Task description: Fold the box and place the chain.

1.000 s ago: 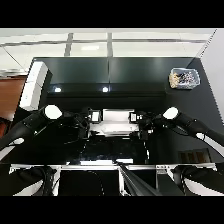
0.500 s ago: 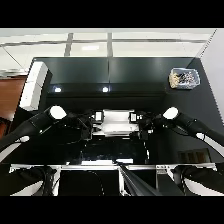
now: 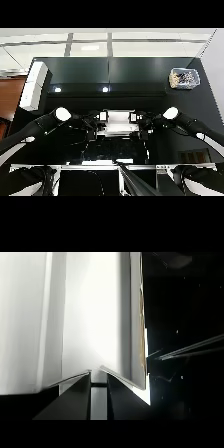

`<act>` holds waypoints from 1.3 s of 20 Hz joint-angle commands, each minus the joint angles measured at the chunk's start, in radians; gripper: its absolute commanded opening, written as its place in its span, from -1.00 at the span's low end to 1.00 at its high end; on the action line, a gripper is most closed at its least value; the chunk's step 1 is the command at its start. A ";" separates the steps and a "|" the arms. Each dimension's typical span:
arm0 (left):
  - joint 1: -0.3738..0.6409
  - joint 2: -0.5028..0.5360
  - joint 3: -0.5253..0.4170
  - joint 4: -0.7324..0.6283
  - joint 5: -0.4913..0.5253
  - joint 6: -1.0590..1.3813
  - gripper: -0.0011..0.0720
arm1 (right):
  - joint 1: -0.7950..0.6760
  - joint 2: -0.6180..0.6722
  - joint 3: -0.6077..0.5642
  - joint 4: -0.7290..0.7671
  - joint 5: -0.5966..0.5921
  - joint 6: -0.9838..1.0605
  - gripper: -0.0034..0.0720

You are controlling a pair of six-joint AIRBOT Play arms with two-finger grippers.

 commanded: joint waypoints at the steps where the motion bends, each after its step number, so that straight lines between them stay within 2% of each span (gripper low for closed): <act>1: -0.012 -0.016 0.000 -0.049 0.014 0.000 -0.66 | 0.000 0.000 0.000 0.000 0.000 0.000 -0.30; 12: -0.015 -0.055 0.000 -0.050 0.005 0.000 -0.64 | 0.000 0.000 0.000 0.000 0.000 0.000 -0.30; 13: -0.016 -0.055 0.000 -0.052 0.008 0.000 -0.07 | 0.000 0.000 0.000 0.000 0.000 0.000 -0.30; 14: -0.016 -0.056 0.000 -0.067 0.014 -0.002 0.37 | 0.000 0.000 0.000 0.000 0.000 0.000 -0.30; 16: -0.015 -0.055 0.001 -0.064 0.011 -0.001 -0.53 | 0.000 0.000 0.000 0.000 0.000 0.000 -0.30; 17: -0.016 -0.055 0.001 -0.071 0.011 -0.001 -0.13 | 0.000 0.000 0.000 0.000 0.000 0.000 -0.30; 18: -0.015 -0.054 0.002 -0.076 0.010 -0.005 0.14 | 0.000 0.000 0.000 0.000 0.000 0.000 -0.30; 19: -0.013 -0.050 0.004 -0.061 0.009 -0.023 -0.29 | 0.000 0.000 0.000 0.000 0.000 0.000 -0.30; 20: -0.008 -0.042 0.013 -0.025 0.000 -0.054 -0.83 | 0.000 0.000 0.000 0.000 0.000 0.000 -0.30; 21: 0.001 -0.032 0.026 0.013 -0.023 -0.109 -0.90 | 0.000 0.000 0.000 0.000 0.000 0.000 -0.30; 23: 0.031 0.010 0.049 0.101 -0.050 -0.315 -0.90 | 0.000 0.000 0.000 0.000 0.000 0.000 -0.30; 26: 0.104 0.135 0.053 0.261 -0.076 -0.626 -0.90 | 0.000 0.000 0.000 0.000 0.000 0.000 -0.30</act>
